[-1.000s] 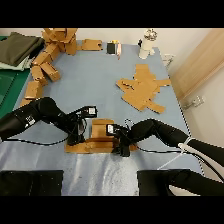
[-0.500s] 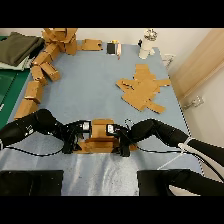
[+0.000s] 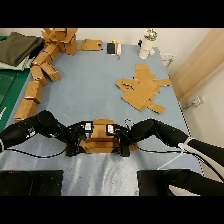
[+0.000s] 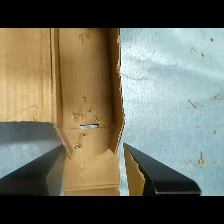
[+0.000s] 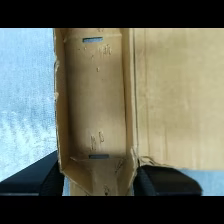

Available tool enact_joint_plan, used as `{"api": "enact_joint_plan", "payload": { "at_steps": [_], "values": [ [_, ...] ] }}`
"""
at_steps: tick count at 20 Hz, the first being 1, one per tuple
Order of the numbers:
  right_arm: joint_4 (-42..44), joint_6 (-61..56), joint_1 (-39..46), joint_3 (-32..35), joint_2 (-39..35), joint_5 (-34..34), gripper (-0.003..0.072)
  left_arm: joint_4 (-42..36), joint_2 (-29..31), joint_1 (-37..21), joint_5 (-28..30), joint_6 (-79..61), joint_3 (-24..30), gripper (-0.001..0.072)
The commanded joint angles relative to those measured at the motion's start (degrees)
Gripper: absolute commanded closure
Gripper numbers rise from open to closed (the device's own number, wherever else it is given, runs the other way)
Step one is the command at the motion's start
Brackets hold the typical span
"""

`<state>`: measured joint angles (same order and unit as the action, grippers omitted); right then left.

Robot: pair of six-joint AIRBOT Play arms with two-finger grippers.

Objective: Fold the box.

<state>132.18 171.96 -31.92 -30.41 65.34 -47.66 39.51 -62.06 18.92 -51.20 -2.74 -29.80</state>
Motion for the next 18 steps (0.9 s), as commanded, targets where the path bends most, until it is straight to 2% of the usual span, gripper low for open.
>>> {"api": "enact_joint_plan", "payload": {
  "at_steps": [1,4,5,6,8,10,18],
  "values": [
    [0.0,0.0,0.0,0.0,0.0,0.0,0.0218,-1.6,0.0,1.0,0.0,0.7,0.0,0.0384],
    [0.0,0.0,0.0,0.0,0.0,0.0,0.0218,-1.8,0.0,1.8,0.6,0.7,0.0,0.0394],
    [0.0,0.0,0.0,0.0,0.0,0.0,0.0218,-1.8,0.0,1.8,1.9,0.7,0.0,0.0416],
    [0.0,0.0,0.0,0.0,0.0,0.0,0.0218,-1.8,0.0,1.8,3.4,0.7,0.0,0.0485],
    [0.0,0.0,0.0,0.0,0.0,0.0,0.0218,-2.3,0.0,1.8,4.8,0.7,0.0,0.0488],
    [0.0,0.0,0.0,0.0,0.0,0.0,0.0218,-2.3,0.0,1.8,4.7,0.7,0.0,0.0599],
    [0.0,0.0,0.0,0.0,0.0,0.0,0.0218,-10.4,0.0,4.9,5.7,-2.4,0.3,0.06]
  ]
}}
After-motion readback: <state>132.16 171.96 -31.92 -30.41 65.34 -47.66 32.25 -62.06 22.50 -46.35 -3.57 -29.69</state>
